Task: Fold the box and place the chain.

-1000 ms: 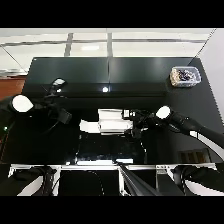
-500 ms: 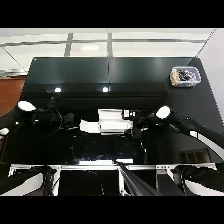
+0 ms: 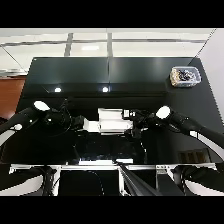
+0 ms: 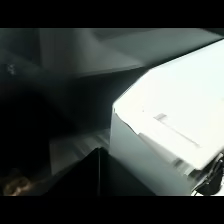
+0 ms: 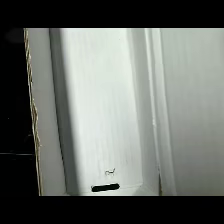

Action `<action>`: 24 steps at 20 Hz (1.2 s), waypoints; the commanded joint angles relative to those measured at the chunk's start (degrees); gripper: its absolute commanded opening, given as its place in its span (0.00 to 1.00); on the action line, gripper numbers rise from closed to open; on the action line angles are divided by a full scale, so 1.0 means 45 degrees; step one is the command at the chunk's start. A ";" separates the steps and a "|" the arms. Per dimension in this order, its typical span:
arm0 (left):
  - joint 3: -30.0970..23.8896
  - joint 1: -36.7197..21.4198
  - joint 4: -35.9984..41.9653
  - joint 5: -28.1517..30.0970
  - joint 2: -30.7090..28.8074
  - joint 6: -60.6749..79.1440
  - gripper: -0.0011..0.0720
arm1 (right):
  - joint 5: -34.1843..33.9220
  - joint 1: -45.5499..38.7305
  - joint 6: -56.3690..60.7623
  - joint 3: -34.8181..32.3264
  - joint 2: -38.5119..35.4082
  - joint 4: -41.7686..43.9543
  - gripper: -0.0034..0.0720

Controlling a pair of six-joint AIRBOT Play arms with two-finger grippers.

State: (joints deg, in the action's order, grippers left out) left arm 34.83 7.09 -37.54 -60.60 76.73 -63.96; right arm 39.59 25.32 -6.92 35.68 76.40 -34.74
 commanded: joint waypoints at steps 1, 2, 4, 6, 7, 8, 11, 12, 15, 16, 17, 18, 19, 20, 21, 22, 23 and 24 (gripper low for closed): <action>0.0403 0.0092 0.1001 -0.0578 0.0044 0.0928 0.17 | 0.0000 0.0010 0.0000 0.0005 0.0010 0.0000 0.35; 0.0457 0.0097 0.1297 -0.0641 0.0044 0.0928 0.59 | 0.0000 0.0010 0.0000 0.0005 0.0010 0.0000 0.35; 0.0471 0.0189 0.1564 -0.0593 0.0044 0.0933 0.99 | 0.0000 0.0010 0.0000 0.0005 0.0010 0.0000 0.35; 0.0520 0.0316 0.1569 -0.0617 0.0044 0.0928 0.98 | 0.0000 0.0010 0.0000 0.0005 0.0010 0.0000 0.35; 0.0544 0.0442 0.1608 -0.0631 0.0044 0.0933 0.97 | 0.0000 0.0010 0.0000 0.0005 0.0010 0.0000 0.35; 0.0597 0.0597 0.1603 -0.0661 0.0044 0.0923 0.94 | 0.0000 0.0010 0.0000 0.0005 0.0010 0.0000 0.35; 0.1001 0.1137 0.1583 -0.0704 0.0044 0.0806 0.94 | 0.0000 0.0010 0.0000 0.0005 0.0010 0.0000 0.35; 0.1185 0.1345 0.1506 -0.0695 0.0044 0.0680 0.93 | 0.0000 0.0010 0.0000 0.0005 0.0010 0.0000 0.35; 0.1787 0.2045 0.0811 -0.0641 0.0044 -0.0432 0.68 | 0.0000 0.0010 0.0000 0.0005 0.0010 0.0000 0.35; 0.2001 0.2263 0.0447 -0.0588 0.0044 -0.1069 0.68 | 0.0000 0.0010 0.0000 0.0005 0.0010 0.0000 0.35; 0.2259 0.2492 0.0029 -0.0583 0.0044 -0.1661 0.68 | 0.0000 0.0010 0.0000 0.0005 0.0010 0.0000 0.35; 0.2501 0.2691 -0.0398 -0.0583 0.0044 -0.2210 0.68 | 0.0000 0.0010 0.0000 0.0005 0.0010 0.0000 0.35; 0.2754 0.2909 -0.0937 -0.0578 0.0044 -0.2875 0.68 | 0.0000 0.0010 0.0000 0.0005 0.0010 0.0000 0.35; 0.2982 0.3118 -0.1379 -0.0578 0.0044 -0.3405 0.68 | 0.0000 0.0010 0.0000 0.0005 0.0010 0.0000 0.35; 0.3186 0.3327 -0.1778 -0.0583 0.0044 -0.3910 0.68 | 0.0000 0.0010 0.0000 0.0005 0.0010 0.0000 0.35; 0.3381 0.3560 -0.2176 -0.0578 0.0044 -0.4405 0.60 | 0.0000 0.0010 0.0000 0.0005 0.0010 0.0000 0.35; 0.3551 0.3779 -0.2531 -0.0583 0.0044 -0.4809 0.57 | 0.0000 0.0010 0.0000 0.0005 0.0010 0.0000 0.35; 0.3682 0.3973 -0.2880 -0.0593 0.0044 -0.5221 0.57 | 0.0000 0.0010 0.0000 0.0005 0.0010 0.0000 0.35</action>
